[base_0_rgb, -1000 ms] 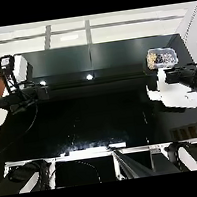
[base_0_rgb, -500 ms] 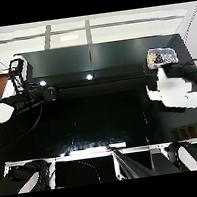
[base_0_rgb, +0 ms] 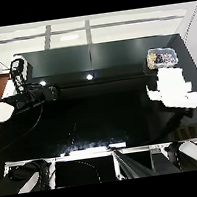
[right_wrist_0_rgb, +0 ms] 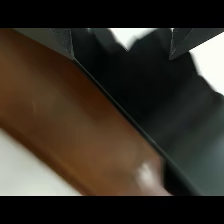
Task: Fold the box and place the chain.
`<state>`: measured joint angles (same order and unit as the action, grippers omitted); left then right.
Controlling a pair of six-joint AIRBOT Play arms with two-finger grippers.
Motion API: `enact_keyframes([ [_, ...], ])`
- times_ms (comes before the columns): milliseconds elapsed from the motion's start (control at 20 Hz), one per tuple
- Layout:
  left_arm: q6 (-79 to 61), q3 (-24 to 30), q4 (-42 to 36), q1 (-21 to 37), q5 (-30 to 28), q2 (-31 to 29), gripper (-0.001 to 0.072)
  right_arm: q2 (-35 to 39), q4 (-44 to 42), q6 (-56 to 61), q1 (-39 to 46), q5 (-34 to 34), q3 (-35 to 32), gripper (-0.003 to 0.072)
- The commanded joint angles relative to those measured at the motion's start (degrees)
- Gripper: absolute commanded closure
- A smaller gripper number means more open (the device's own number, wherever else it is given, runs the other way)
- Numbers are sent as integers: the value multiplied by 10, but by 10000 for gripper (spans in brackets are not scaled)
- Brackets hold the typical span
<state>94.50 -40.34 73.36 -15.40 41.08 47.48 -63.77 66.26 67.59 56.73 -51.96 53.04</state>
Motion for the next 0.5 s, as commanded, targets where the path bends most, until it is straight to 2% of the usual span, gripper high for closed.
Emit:
enact_keyframes([
  [0, 0, 0, -1, 0, -1, 0, 5, -158, -105, -163, 84, -243, 65, -20],
  [100, 0, 0, 2, 0, -2, 1, 4, -249, -122, -151, 68, -338, 115, -19],
  [200, 0, 0, 12, 1, -5, 1, 5, -317, -73, -137, 39, -395, 156, -19],
  [300, 0, 0, 13, 1, -9, 1, 5, -345, -24, -143, 11, -377, 170, -18],
  [400, 1, 0, 8, 1, -8, 1, 5, -353, -37, -176, -4, -355, 180, 150],
  [450, 1, 0, 5, 0, -8, 1, 5, -354, -56, -189, -6, -348, 185, 147],
])
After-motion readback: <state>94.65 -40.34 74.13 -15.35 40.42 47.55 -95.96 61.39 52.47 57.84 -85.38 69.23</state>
